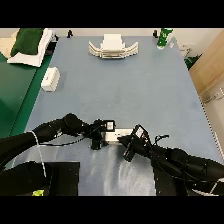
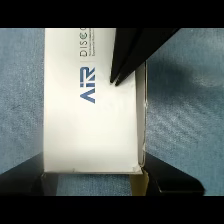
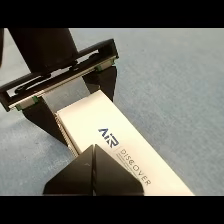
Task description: Fold the box.
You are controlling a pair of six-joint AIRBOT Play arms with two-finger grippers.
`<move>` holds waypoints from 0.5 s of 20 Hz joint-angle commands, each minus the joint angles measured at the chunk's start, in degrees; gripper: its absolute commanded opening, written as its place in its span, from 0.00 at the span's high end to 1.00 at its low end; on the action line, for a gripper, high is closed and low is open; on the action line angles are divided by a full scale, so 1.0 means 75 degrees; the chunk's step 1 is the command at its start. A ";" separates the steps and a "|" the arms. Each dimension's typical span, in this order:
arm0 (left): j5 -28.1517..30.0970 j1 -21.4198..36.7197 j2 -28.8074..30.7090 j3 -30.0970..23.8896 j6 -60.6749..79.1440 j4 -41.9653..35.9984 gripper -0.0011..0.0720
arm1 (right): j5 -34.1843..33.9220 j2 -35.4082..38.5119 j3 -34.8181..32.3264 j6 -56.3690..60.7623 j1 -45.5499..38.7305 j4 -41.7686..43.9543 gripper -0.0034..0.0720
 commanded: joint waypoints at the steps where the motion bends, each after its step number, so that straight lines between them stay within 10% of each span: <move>1: 0.0006 0.0009 0.0003 0.0006 -0.0003 -0.0003 0.34 | -0.0271 -0.0061 -0.0003 0.0032 0.0003 0.0256 0.93; 10: 0.0006 0.0009 0.0003 0.0006 -0.0003 -0.0003 0.34 | -0.0213 0.0463 0.0079 0.0058 -0.0157 0.0653 0.94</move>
